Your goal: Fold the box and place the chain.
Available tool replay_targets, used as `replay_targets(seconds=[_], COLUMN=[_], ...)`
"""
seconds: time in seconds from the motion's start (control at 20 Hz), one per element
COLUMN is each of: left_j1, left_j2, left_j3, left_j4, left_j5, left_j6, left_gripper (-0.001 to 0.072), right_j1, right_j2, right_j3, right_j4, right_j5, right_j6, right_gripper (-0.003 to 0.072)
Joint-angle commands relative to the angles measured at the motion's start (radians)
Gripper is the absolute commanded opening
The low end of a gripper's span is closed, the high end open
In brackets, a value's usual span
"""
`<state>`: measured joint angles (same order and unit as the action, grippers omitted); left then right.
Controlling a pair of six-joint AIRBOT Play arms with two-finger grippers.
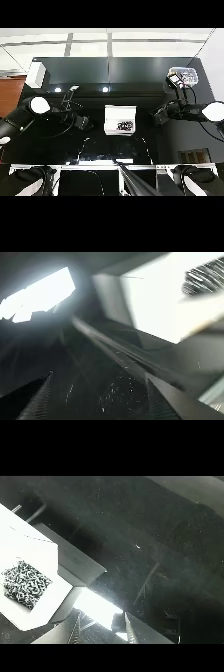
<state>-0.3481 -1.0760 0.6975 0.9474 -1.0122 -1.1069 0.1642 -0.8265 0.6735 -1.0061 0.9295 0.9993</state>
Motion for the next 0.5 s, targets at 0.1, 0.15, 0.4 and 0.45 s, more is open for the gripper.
replay_targets(seconds=[0.1, 0.15, 0.4, 0.45], left_j1=[-0.02, -0.041, -0.059, -0.049], left_j2=[-0.068, -0.08, -0.178, -0.206], left_j3=[-0.097, -0.097, -0.079, -0.068], left_j4=[-0.277, -0.275, -0.346, -0.375], left_j5=[0.063, 0.071, 0.171, 0.171], left_j6=[1.142, 1.247, 1.452, 1.452], left_gripper=[0.0712, 0.0712, 0.0709, 0.0709], right_j1=[0.0, 0.0, 0.0, 0.0], right_j2=[0.0, 0.0, 0.0, 0.0], right_j3=[0.0, 0.0, 0.0, 0.0], right_j4=[-0.001, 0.0, 0.007, 0.007], right_j5=[-0.03, -0.032, -0.032, -0.032], right_j6=[0.0, 0.0, 0.001, 0.001], right_gripper=[0.0326, 0.0326, 0.0326, 0.0326])
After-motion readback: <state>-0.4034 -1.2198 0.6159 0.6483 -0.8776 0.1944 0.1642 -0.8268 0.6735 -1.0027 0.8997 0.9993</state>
